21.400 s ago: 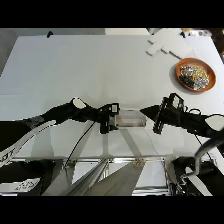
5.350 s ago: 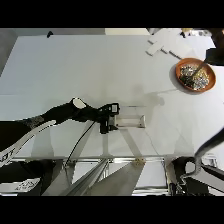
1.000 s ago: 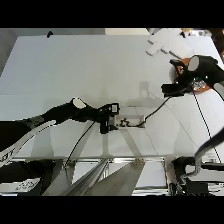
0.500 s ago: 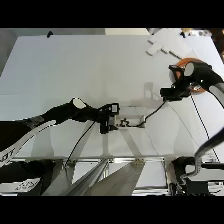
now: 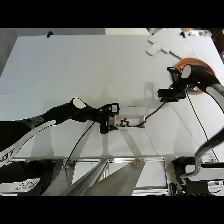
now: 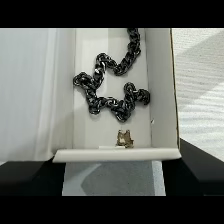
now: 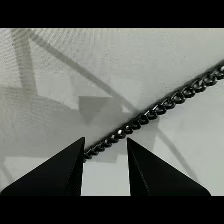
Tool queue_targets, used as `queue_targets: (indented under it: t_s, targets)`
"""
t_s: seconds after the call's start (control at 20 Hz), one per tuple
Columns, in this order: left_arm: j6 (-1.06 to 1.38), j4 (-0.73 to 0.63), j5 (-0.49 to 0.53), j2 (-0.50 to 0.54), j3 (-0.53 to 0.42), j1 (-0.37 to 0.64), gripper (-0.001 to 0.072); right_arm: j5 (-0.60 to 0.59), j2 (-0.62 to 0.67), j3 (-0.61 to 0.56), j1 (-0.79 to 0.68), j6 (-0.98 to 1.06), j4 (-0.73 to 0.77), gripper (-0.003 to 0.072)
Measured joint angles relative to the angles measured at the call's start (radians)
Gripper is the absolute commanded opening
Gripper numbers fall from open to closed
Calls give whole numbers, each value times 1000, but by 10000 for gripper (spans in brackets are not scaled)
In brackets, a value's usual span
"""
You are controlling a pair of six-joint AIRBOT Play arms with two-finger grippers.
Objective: Fold the box and place the chain.
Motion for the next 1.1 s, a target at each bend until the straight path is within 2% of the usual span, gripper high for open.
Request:
queue_targets:
  t_s: [0.05,0.3,0.35,0.55,0.9,1.1]
  targets:
    - [0,0,0,0,0,0,99,1,-3,-1,2,2,0,251]
    - [0,0,0,0,0,0,99,15,-9,-3,6,8,-9,210]
    - [0,0,0,0,0,0,99,18,-10,-3,6,8,-11,127]
    - [0,0,0,0,0,0,99,27,-13,-5,6,9,-13,16]
    - [0,0,0,0,0,0,99,58,13,-20,6,-42,-18,16]
    - [0,0,0,0,0,0,99,63,158,-19,6,-102,-12,16]
